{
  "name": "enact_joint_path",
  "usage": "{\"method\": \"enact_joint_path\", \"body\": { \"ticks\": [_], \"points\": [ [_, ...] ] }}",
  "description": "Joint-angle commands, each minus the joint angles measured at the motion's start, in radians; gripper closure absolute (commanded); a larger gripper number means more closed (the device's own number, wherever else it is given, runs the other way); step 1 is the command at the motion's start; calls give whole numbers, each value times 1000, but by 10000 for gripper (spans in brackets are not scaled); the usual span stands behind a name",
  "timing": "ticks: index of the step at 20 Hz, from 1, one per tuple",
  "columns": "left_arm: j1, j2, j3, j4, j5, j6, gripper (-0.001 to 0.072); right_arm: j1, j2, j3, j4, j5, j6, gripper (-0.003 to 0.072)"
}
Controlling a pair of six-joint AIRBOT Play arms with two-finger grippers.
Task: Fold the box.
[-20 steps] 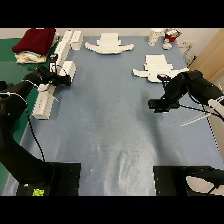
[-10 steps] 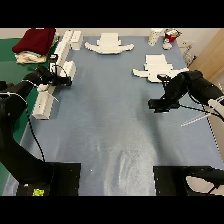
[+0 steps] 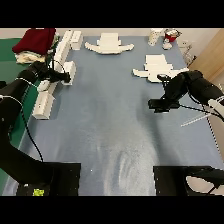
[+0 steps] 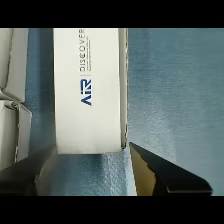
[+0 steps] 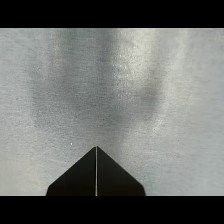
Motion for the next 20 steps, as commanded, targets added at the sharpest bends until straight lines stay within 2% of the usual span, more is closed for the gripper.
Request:
{"method": "enact_joint_path", "body": {
  "ticks": [1,4,7,8,9,10,13,15,20],
  "points": [
    [1,76,1,5,-53,1,9,0,-1,1,0,0,0,680],
    [1,157,1,5,-121,0,10,0,-1,1,0,0,0,680],
    [-9,235,1,-21,-237,0,14,0,-1,1,0,1,0,680],
    [-13,256,1,-56,-288,0,255,0,-1,1,0,0,0,680],
    [-19,274,1,-95,-346,4,632,0,-1,1,0,0,0,680],
    [-28,291,1,-120,-390,20,694,0,-1,1,0,0,0,680],
    [-98,338,-9,-122,-468,6,698,0,-1,1,0,1,0,680],
    [-179,389,-54,-110,-476,-27,699,0,-1,1,0,0,0,679],
    [-403,539,-287,5,-400,-177,699,0,-1,1,0,0,0,680]
  ]
}}
